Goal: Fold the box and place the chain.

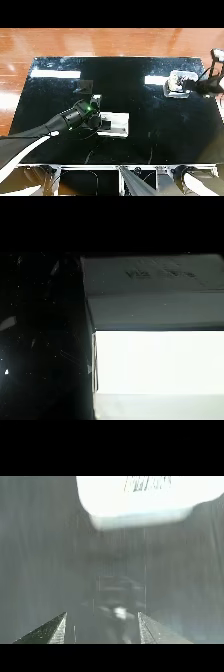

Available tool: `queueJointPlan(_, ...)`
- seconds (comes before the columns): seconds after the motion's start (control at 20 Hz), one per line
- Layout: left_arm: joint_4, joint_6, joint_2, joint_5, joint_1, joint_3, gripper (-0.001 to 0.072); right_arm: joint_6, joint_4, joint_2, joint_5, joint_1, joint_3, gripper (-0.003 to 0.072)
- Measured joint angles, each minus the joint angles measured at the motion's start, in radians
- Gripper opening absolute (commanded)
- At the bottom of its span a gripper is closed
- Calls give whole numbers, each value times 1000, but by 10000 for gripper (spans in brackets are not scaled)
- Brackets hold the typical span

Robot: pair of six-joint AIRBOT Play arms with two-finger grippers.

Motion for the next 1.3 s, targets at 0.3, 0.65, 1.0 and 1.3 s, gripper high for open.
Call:
queueJointPlan(0.3, -2, -3, 0, 0, 0, 0, 17, -354, 199, -477, -8, -153, 392, 548)
queueJointPlan(0.65, -2, -3, 0, 3, 1, 0, 18, -867, 368, -699, 43, -173, 571, 548)
queueJointPlan(1.0, -2, -1, 0, 6, 1, 0, 17, -1020, 400, -759, 28, -147, 589, 504)
queueJointPlan(1.3, -2, -2, 0, 7, 1, 0, 17, -1040, 410, -773, 14, -126, 592, 32)
